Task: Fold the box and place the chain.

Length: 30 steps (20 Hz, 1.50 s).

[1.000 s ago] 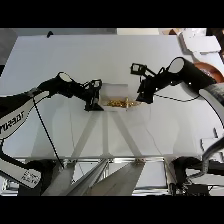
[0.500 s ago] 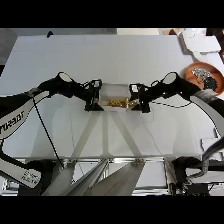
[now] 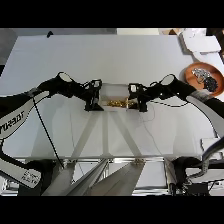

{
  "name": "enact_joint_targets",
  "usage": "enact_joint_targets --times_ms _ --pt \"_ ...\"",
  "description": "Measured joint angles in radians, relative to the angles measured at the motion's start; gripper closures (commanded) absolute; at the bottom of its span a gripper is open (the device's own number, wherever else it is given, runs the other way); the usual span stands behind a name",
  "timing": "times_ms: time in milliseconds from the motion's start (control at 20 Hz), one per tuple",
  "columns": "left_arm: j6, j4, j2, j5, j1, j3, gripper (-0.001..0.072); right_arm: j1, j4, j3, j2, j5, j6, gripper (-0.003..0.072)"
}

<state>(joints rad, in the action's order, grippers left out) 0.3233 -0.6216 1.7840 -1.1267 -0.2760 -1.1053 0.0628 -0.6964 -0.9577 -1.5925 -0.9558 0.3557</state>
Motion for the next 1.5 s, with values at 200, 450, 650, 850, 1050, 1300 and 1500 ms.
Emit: enact_joint_targets --times_ms 200,450,650,850,1050,1300,1500 --pt "0.0 0.0 0.0 0.0 0.0 0.0 0.0435 0.0 0.001 0.0 -0.001 0.004 -0.011 0.0208" --pt "0.0 0.0 0.0 0.0 0.0 0.0 0.0435 0.0 0.002 0.0 -0.007 0.009 -0.014 0.0221" --pt "0.0 0.0 0.0 0.0 0.0 0.0 0.0435 0.0 0.002 0.0 -0.022 0.008 -0.014 0.0423" --pt "0.0 0.0 0.0 0.0 0.0 0.0 0.0435 0.0 0.001 0.0 -0.028 0.006 -0.016 0.0585" --pt "0.0 0.0 0.0 0.0 0.0 0.0 0.0435 0.0 -0.005 0.0 -0.029 0.006 -0.059 0.0669" --pt "0.0 0.0 0.0 0.0 0.0 0.0 0.0435 0.0 -0.033 0.0 -0.022 0.005 -0.089 0.067" --pt "0.0 0.0 0.0 0.0 0.0 0.0 0.0435 0.0 -0.05 0.0 0.016 0.005 -0.095 0.039"
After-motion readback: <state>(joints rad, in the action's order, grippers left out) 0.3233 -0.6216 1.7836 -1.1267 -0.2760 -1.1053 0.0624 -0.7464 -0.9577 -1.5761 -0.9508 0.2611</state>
